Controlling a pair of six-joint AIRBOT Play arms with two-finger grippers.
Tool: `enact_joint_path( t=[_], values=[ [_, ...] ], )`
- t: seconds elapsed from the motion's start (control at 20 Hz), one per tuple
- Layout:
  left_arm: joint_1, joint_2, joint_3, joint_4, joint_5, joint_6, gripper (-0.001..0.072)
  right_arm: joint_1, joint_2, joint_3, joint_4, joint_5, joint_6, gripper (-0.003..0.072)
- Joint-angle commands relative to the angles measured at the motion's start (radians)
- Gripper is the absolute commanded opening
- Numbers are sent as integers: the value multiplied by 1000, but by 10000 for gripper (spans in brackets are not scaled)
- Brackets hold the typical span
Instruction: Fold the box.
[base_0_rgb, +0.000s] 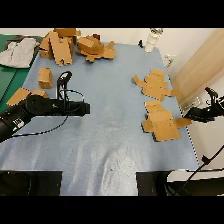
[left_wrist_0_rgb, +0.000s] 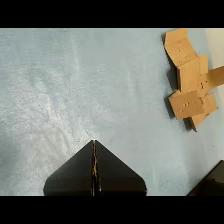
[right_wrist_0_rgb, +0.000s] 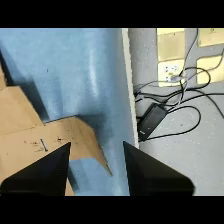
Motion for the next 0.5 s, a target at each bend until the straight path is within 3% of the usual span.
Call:
enact_joint_path(
  t=[0.0,0.25,0.3,0.35,0.4,0.45],
  values=[
    [0,-1,0,0,-24,1,12,16,-1,-36,7,45,-5,415],
    [0,-1,-1,0,-33,0,12,74,-30,-62,-51,55,-4,411],
    [0,-1,0,0,-37,0,12,79,-37,-62,-61,65,2,356],
    [0,-1,0,0,-42,0,12,81,-40,-62,-60,71,2,169],
    [0,0,0,0,-47,0,12,85,-37,-61,-56,72,2,55],
    [0,0,0,0,-50,-1,12,94,-32,-61,-48,72,2,1]
  ],
)
